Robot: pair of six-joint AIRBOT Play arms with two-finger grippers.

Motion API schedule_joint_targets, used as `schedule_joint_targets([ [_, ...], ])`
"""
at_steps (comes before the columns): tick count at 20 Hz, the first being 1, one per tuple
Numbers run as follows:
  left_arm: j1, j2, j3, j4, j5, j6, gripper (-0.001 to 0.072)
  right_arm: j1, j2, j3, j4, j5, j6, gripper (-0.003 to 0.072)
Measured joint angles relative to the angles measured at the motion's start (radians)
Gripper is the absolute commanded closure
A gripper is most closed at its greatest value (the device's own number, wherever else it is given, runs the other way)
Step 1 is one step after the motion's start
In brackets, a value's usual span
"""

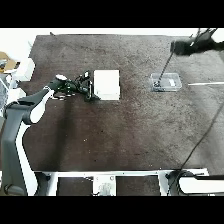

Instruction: Fold the box and place the chain.

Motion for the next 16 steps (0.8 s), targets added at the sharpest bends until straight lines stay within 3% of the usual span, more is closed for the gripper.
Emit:
schedule_joint_targets([
  [4,0.000,0.000,0.000,0.000,0.000,0.000,0.0349,0.114,0.185,0.000,-0.018,-0.197,-0.040,0.0688],
  [9,0.000,0.000,0.000,0.000,0.000,0.000,0.0349,0.295,0.285,0.000,-0.026,-0.460,-0.108,0.0688],
  [12,0.000,0.000,0.000,0.000,0.000,0.000,0.0349,0.398,0.280,0.000,-0.029,-0.514,-0.140,0.0688],
  [16,0.000,0.000,0.000,0.000,0.000,0.000,0.0349,0.511,0.216,-0.011,-0.032,-0.474,-0.155,0.0688],
])
